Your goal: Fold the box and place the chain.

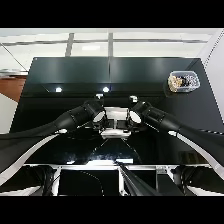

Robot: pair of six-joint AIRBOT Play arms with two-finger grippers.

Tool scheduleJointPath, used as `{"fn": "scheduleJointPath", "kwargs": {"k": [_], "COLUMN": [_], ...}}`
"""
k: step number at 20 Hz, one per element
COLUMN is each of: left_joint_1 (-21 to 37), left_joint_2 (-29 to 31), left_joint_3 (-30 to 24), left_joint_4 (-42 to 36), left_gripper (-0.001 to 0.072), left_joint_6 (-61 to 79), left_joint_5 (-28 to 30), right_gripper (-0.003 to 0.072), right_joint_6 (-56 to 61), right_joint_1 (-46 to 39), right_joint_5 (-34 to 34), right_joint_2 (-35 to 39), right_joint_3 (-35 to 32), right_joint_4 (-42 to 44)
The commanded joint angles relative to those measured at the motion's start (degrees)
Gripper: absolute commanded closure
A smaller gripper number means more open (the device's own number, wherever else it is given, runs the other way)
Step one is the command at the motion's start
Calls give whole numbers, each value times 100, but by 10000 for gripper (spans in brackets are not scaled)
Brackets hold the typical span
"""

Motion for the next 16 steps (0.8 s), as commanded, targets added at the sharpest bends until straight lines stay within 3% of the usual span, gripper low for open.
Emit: {"fn": "scheduleJointPath", "kwargs": {"k": [1,16], "left_joint_1": [4,4], "left_joint_2": [-2,-2], "left_joint_3": [-2,-2], "left_joint_4": [0,-20], "left_gripper": [678,678], "left_joint_6": [2,2], "left_joint_5": [0,0], "right_gripper": [499,499], "right_joint_6": [83,70], "right_joint_1": [-90,-105], "right_joint_5": [13,2], "right_joint_2": [-4,-70], "right_joint_3": [2,2], "right_joint_4": [0,20]}}
